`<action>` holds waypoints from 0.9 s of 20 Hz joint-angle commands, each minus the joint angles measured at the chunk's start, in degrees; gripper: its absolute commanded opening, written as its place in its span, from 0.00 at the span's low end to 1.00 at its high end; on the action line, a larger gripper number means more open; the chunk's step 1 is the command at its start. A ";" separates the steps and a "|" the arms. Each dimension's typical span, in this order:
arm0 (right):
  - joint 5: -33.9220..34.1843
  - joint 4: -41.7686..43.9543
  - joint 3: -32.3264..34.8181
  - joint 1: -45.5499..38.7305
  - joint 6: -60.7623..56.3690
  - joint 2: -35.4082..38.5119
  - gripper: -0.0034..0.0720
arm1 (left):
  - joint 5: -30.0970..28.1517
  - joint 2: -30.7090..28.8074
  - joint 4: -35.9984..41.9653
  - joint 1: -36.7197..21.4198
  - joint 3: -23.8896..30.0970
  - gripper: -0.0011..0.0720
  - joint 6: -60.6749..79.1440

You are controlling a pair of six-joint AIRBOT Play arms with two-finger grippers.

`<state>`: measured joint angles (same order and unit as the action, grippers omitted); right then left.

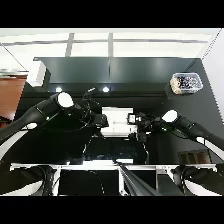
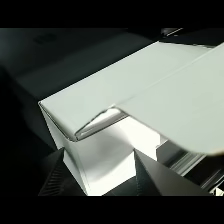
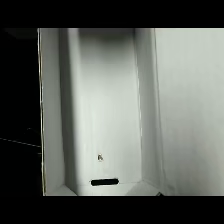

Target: Fold the box and place the chain.

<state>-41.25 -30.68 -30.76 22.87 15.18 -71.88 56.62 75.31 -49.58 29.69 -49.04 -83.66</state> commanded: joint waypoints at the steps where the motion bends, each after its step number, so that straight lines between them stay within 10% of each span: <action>1: -0.02 0.04 0.00 0.04 -0.02 -0.04 0.15 | -1.40 0.02 -6.16 2.54 -1.14 0.71 -9.57; 18: -0.02 0.04 0.00 0.04 -0.02 -0.04 0.15 | 2.51 3.52 -28.83 11.74 -6.86 0.70 -29.40</action>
<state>-41.23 -30.57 -30.76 22.87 15.16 -71.88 55.59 77.71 -72.90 40.23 -53.45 -108.53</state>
